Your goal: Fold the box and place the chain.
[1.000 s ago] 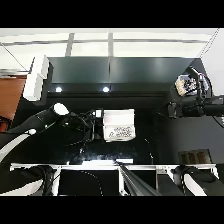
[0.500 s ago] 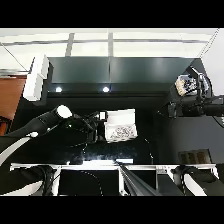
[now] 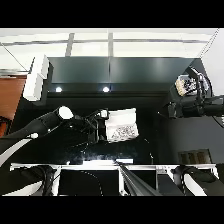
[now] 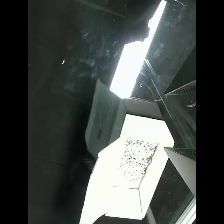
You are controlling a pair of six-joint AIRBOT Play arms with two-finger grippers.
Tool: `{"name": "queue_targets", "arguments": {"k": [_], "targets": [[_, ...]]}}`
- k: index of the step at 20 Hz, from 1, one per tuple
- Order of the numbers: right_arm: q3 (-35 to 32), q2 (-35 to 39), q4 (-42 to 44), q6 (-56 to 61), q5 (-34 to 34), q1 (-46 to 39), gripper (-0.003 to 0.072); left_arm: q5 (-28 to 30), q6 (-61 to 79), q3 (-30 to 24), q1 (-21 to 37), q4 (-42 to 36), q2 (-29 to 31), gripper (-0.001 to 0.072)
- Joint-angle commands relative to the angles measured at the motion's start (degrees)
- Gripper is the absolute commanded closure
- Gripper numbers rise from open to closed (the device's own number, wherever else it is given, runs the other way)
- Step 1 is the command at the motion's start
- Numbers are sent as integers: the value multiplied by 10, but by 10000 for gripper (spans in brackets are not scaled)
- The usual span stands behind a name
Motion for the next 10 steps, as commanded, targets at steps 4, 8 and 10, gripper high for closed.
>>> {"name": "queue_targets", "arguments": {"k": [4,8,10], "targets": [[0,0,-3,0,8,0,310,21,-124,-38,0,62,76,0],[0,0,-13,-2,2,0,311,107,-104,-73,-20,39,102,-1],[0,0,-13,-2,1,0,311,131,-44,-73,-47,16,89,-1]]}}
